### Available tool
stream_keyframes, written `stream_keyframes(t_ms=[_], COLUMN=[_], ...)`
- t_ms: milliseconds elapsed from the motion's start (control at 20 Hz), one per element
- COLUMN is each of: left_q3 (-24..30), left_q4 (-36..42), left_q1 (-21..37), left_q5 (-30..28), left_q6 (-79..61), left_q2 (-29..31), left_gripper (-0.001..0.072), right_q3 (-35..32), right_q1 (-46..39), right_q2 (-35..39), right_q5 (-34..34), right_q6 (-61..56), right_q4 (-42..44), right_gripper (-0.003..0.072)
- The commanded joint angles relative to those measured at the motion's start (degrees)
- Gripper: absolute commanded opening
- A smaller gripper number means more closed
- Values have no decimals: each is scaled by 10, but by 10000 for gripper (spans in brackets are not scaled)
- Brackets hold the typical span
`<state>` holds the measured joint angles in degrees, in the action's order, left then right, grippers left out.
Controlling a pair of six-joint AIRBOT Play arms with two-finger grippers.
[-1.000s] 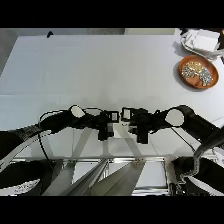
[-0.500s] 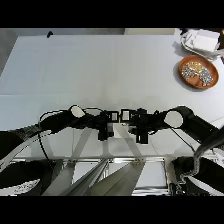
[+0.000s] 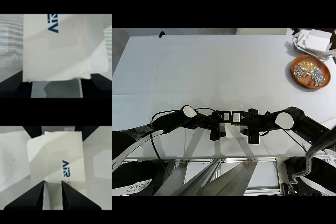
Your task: Fold the box and place the chain.
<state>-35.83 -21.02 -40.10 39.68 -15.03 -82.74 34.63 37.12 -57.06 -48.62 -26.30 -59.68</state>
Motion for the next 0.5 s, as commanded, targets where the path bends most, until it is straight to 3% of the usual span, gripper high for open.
stream_keyframes(t_ms=[0,450], left_q3=[0,0], left_q4=[0,0], left_q1=[0,0], left_q5=[0,0], left_q6=[0,0], left_q2=[0,0], left_gripper=[311,311], right_q3=[0,0], right_q1=[1,1], right_q2=[0,13], right_q5=[24,26], right_q6=[-2,-7], right_q4=[-1,-1], right_gripper=[214,214])
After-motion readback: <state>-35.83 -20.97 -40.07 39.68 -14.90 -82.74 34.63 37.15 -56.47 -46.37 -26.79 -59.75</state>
